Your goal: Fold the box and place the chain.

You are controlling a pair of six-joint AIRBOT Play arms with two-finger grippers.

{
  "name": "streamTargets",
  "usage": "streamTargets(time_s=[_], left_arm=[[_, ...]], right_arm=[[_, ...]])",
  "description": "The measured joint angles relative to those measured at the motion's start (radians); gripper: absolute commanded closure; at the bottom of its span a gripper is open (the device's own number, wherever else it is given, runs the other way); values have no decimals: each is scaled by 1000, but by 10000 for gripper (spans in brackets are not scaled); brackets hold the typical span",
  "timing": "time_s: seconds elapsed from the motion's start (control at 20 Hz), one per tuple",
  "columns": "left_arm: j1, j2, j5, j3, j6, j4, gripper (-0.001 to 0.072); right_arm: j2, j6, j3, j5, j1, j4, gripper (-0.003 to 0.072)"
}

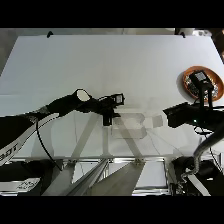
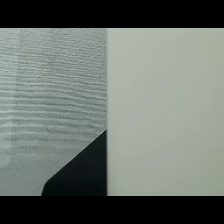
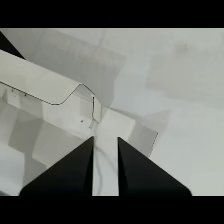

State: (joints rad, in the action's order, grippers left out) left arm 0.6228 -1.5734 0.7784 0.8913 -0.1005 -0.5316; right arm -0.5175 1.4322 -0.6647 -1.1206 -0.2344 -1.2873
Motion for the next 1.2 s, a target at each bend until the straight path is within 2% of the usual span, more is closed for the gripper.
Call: streamTargets(time_s=[0.05,0.3,0.5,0.7,0.85,0.9,0.95,1.0,1.1,1.15,1.2], left_arm=[[0,0,0,0,0,0,699],[0,0,0,0,0,0,699],[0,0,0,0,0,0,699],[0,0,1,0,0,0,699],[0,0,2,0,0,0,699],[0,0,2,0,0,0,699],[0,0,2,0,0,0,699],[0,0,2,0,0,0,699],[0,0,3,0,0,0,699],[0,0,3,0,0,0,699],[0,0,3,0,0,0,699]], right_arm=[[0,0,0,0,0,0,677],[0,-1,0,-7,0,3,676],[13,-6,0,-84,-24,48,676],[51,-100,48,-151,-163,51,675],[63,-151,149,-117,-290,-22,673],[64,-173,185,-97,-323,-50,633],[66,-202,222,-67,-353,-75,505],[67,-240,252,-35,-376,-93,434],[64,-352,299,31,-409,-121,130],[60,-419,315,59,-420,-135,120],[55,-485,327,85,-427,-149,47]])
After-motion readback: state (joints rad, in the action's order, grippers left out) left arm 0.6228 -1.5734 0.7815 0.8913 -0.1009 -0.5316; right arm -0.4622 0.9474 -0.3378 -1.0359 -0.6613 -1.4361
